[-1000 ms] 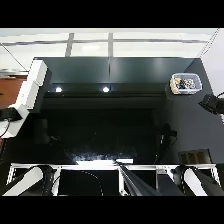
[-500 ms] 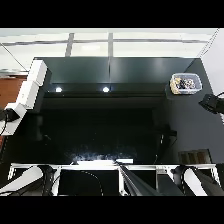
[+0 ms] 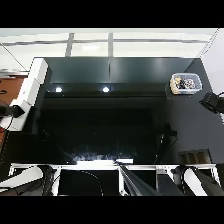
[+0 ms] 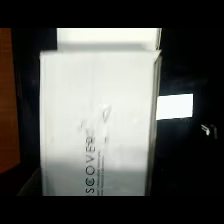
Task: Fold the box and place the chain.
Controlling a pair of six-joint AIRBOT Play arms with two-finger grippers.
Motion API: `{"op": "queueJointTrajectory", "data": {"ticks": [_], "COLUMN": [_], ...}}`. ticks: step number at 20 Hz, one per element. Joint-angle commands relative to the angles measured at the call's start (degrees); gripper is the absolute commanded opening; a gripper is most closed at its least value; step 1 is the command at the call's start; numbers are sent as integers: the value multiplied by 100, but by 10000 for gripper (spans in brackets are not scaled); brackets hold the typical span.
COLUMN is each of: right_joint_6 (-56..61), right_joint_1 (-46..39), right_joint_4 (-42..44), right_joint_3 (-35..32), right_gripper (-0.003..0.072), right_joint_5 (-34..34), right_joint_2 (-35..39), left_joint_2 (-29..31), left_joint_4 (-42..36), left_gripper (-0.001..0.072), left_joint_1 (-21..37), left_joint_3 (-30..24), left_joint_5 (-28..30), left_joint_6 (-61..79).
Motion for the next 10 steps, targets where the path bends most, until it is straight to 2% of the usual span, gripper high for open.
{"op": "queueJointTrajectory", "data": {"ticks": [1, 5, 7, 10], "right_joint_6": [129, 11, -111, -111], "right_joint_1": [-2, 192, 568, 1322], "right_joint_4": [2, 26, 46, 46], "right_joint_3": [0, 155, 664, 1604], "right_gripper": [17, 17, 17, 16], "right_joint_5": [50, 223, 131, -374], "right_joint_2": [2, 4, 4, 4], "left_joint_2": [-179, 142, 411, 839], "left_joint_4": [-295, -48, -20, -42], "left_gripper": [711, 711, 711, 696], "left_joint_1": [-205, -278, -280, -511], "left_joint_3": [0, 348, 789, 1491], "left_joint_5": [164, 127, -39, -219], "left_joint_6": [15, -485, -909, -1853]}}
